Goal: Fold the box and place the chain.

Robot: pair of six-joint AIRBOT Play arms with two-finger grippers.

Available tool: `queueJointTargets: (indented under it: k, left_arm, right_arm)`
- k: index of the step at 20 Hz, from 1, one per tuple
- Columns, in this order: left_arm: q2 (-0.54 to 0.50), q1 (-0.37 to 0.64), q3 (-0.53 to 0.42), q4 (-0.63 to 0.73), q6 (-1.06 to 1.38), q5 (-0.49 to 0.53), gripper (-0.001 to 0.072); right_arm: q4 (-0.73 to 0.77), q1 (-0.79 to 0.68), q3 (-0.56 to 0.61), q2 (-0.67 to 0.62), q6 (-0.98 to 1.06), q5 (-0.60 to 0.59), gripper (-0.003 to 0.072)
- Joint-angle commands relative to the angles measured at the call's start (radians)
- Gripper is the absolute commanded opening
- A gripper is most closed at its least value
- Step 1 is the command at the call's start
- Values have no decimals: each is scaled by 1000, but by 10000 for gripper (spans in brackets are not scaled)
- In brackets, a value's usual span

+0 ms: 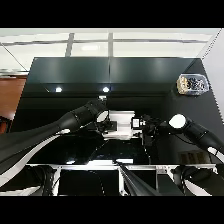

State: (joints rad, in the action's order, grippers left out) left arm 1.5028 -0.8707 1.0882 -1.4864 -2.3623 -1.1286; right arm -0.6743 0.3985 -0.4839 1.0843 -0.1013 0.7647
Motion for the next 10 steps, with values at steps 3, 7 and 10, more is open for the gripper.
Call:
queueJointTargets:
  k: [3,7,10]
  left_arm:
    - [0,1,1,4,2,10,28]
    - [0,1,1,3,2,13,28]
    - [0,1,1,4,2,20,28]
  right_arm:
    - [104,12,0,4,56,-12,237]
    - [221,31,0,56,57,-35,237]
    - [225,38,0,77,70,-58,236]
